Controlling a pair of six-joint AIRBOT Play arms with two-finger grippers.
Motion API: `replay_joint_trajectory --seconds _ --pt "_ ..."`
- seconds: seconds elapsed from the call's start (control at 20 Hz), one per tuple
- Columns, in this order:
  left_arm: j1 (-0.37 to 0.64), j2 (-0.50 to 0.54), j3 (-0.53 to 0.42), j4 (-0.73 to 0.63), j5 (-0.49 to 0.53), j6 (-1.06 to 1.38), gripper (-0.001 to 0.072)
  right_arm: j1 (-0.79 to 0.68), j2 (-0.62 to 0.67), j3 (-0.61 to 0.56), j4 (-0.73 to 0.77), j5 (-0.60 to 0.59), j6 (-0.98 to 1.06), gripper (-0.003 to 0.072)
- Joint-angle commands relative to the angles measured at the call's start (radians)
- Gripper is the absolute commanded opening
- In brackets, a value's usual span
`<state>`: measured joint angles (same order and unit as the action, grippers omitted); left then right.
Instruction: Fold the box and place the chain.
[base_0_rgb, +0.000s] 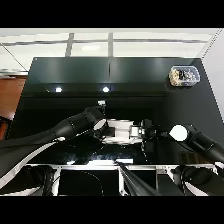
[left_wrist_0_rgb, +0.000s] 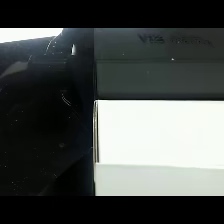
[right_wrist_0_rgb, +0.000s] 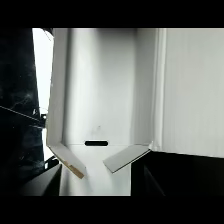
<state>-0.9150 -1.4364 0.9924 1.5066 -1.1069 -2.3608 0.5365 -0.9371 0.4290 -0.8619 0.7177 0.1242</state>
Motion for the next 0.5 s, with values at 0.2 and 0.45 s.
replay_joint_trajectory --seconds 0.2,0.45 --pt "0.000 0.000 0.001 0.000 0.003 0.000 0.0026 0.002 -0.054 0.000 0.134 -0.043 -0.004 0.0229" --pt "0.000 0.000 0.001 0.000 0.010 0.000 0.0026 0.011 -0.072 0.000 0.299 -0.050 -0.004 0.0228"
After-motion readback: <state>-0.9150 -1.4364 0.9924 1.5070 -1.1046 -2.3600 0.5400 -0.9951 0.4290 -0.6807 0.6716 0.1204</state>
